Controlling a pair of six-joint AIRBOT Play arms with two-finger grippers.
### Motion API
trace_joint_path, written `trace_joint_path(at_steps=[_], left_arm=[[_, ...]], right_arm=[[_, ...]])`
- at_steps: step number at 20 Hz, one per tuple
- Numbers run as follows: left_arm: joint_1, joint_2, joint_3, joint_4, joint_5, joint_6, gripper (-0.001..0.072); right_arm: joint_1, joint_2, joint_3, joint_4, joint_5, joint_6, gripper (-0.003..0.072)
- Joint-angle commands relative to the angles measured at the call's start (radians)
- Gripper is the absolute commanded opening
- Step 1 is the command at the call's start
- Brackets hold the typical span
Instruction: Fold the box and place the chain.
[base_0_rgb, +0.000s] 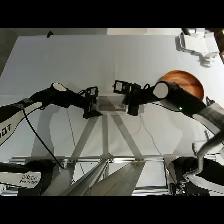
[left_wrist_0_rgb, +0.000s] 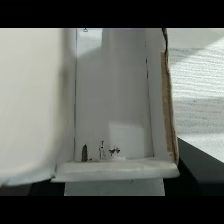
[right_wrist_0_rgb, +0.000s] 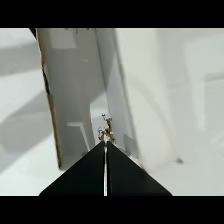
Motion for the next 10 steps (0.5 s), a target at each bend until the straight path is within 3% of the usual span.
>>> trace_joint_path(at_steps=[1,5,10], left_arm=[[0.0,0.0,0.0,0.0,0.0,0.001,0.0143],[0.0,0.0,0.0,0.0,0.0,0.001,0.0143],[0.0,0.0,0.0,0.0,0.0,0.001,0.0143]], right_arm=[[-0.006,0.106,0.0,-0.121,0.027,0.15,0.001],[-0.15,0.201,-0.003,-0.238,0.093,0.433,0.001],[-0.371,0.226,-0.122,-0.229,0.14,0.554,0.0007]])
